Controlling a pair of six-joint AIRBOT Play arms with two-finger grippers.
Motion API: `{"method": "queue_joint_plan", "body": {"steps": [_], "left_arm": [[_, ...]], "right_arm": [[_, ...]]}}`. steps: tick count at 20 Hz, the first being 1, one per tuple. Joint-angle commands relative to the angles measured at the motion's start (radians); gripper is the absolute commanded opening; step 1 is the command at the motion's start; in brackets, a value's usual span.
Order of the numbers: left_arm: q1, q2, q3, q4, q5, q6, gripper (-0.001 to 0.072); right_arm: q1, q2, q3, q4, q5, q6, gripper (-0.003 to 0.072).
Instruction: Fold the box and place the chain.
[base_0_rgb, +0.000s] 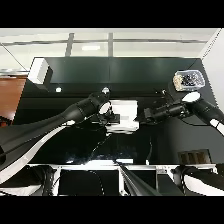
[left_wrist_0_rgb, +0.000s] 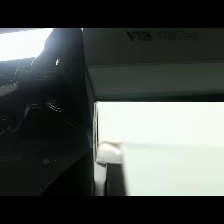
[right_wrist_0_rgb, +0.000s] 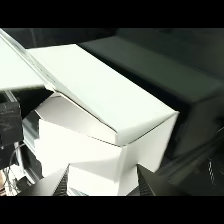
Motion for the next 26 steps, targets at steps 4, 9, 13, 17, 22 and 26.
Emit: {"method": "queue_joint_plan", "body": {"steps": [4, 9, 13, 17, 22, 26], "left_arm": [[0.0, 0.0, 0.0, 0.0, -0.006, 0.003, 0.0025], [0.002, 0.0, 0.0, 0.009, -0.027, 0.007, 0.0025], [0.004, 0.0, 0.0, 0.011, -0.025, 0.006, 0.0025], [0.003, 0.0, 0.0, 0.02, -0.025, -0.002, 0.0025], [0.003, 0.0, 0.0, 0.026, -0.029, -0.005, 0.0024], [0.003, 0.0, 0.0, 0.026, -0.032, -0.005, 0.0025]], "right_arm": [[0.132, 0.0, 0.024, -0.143, -0.084, 0.207, 0.0476], [0.28, 0.0, 0.107, -0.397, -0.2, 0.47, 0.0476], [0.397, -0.019, 0.192, -0.666, -0.218, 0.764, 0.0437], [0.499, -0.051, 0.279, -0.896, -0.132, 1.004, 0.0437], [0.513, -0.103, 0.28, -0.898, -0.061, 1.117, 0.0425], [0.517, -0.105, 0.281, -0.891, -0.045, 1.149, 0.0417]]}}
